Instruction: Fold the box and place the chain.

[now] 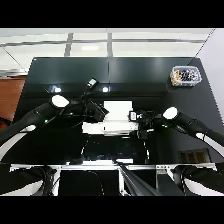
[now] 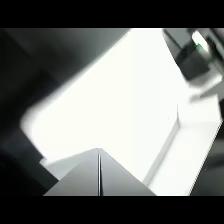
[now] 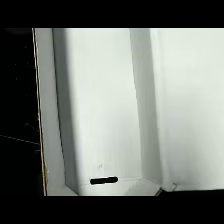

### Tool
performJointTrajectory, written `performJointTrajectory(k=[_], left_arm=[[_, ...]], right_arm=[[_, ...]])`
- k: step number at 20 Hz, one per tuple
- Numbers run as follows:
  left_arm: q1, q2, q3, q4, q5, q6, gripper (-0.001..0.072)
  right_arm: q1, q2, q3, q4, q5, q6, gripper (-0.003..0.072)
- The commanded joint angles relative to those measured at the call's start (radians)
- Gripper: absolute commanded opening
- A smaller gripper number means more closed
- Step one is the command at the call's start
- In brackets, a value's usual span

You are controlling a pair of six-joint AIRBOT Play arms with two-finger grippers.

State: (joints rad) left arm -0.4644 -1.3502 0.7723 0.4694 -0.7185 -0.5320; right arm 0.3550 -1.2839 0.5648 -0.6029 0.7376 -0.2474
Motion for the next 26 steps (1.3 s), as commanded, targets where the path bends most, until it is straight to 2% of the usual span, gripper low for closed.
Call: performJointTrajectory(k=[1, 5, 7, 9, 11, 13, 15, 18, 19, 20, 21, 24, 26], left_arm=[[0.0, -0.075, 0.014, 0.054, -0.101, 0.004, 0.0026], [0.047, -0.074, 0.027, 0.077, -0.105, 0.0, 0.0026], [0.109, -0.045, 0.06, 0.077, -0.183, -0.037, 0.0024], [0.164, 0.047, 0.083, 0.082, -0.229, -0.044, 0.0023], [0.207, 0.183, 0.079, 0.116, -0.233, -0.061, 0.0023], [0.234, 0.328, 0.04, 0.133, -0.227, -0.053, 0.0024], [0.232, 0.451, -0.047, 0.12, -0.246, 0.04, 0.0028], [0.19, 0.534, -0.213, 0.126, -0.344, 0.279, 0.0031], [0.174, 0.533, -0.259, 0.133, -0.328, 0.341, 0.018], [0.156, 0.531, -0.307, 0.133, -0.279, 0.414, 0.0619], [0.14, 0.53, -0.34, 0.138, -0.224, 0.459, 0.0699], [0.102, 0.497, -0.364, 0.204, -0.078, 0.509, 0.0699], [0.076, 0.46, -0.356, 0.204, -0.019, 0.712, 0.0697]], right_arm=[[0.001, 0.0, 0.0, 0.0, 0.0, 0.0, 0.0077], [0.001, 0.0, 0.0, 0.0, 0.0, 0.0, 0.0077], [0.001, 0.0, 0.0, 0.0, 0.0, 0.0, 0.0076], [0.001, 0.0, 0.0, 0.0, 0.0, 0.0, 0.0077], [0.001, 0.0, 0.0, 0.0, 0.0, 0.0, 0.0077], [0.001, 0.0, 0.0, 0.0, 0.0, 0.0, 0.0077], [0.001, 0.0, 0.0, 0.0, 0.0, 0.0, 0.0076], [0.001, 0.0, 0.0, 0.0, 0.0, 0.0, 0.0076], [0.001, 0.0, 0.0, 0.0, 0.0, 0.0, 0.0077], [0.001, 0.0, 0.0, 0.0, 0.0, 0.0, 0.0077], [0.001, 0.0, 0.0, 0.0, 0.0, 0.0, 0.0077], [0.001, 0.0, 0.0, 0.0, 0.0, 0.0, 0.0077], [0.001, 0.0, 0.0, 0.0, 0.0, 0.0, 0.0076]])
